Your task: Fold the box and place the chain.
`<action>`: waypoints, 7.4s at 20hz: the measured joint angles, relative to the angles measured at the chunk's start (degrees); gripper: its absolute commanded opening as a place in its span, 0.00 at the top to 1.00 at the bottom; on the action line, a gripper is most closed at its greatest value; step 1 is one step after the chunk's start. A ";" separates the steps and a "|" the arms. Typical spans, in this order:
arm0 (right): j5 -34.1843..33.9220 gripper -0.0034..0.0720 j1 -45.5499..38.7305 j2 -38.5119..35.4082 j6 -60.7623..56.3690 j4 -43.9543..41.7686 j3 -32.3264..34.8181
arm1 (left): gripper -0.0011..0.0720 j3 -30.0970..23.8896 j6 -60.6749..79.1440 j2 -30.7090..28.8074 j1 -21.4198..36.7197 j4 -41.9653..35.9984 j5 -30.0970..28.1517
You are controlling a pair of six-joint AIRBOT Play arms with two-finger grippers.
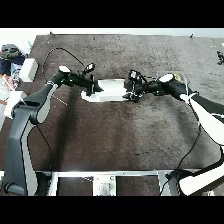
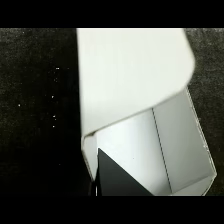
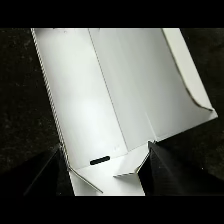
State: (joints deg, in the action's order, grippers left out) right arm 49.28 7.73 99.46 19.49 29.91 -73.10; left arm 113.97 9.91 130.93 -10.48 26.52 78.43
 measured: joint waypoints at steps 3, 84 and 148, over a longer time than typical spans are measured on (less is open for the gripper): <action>1.53 0.14 -0.33 2.03 -0.48 -0.13 -2.43 | 0.97 0.00 0.00 0.00 0.00 0.00 0.00; 20.02 0.50 -0.31 22.18 -5.79 8.92 -26.05 | 0.97 0.02 0.02 0.00 0.00 0.02 0.00; 19.93 0.50 -0.35 22.18 -5.73 8.94 -26.10 | 0.09 -7.43 -9.01 -13.60 3.37 5.57 -7.32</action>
State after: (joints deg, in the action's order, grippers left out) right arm 69.21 7.38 121.64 13.76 38.85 -99.20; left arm 106.54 0.91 117.34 -7.11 32.10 71.11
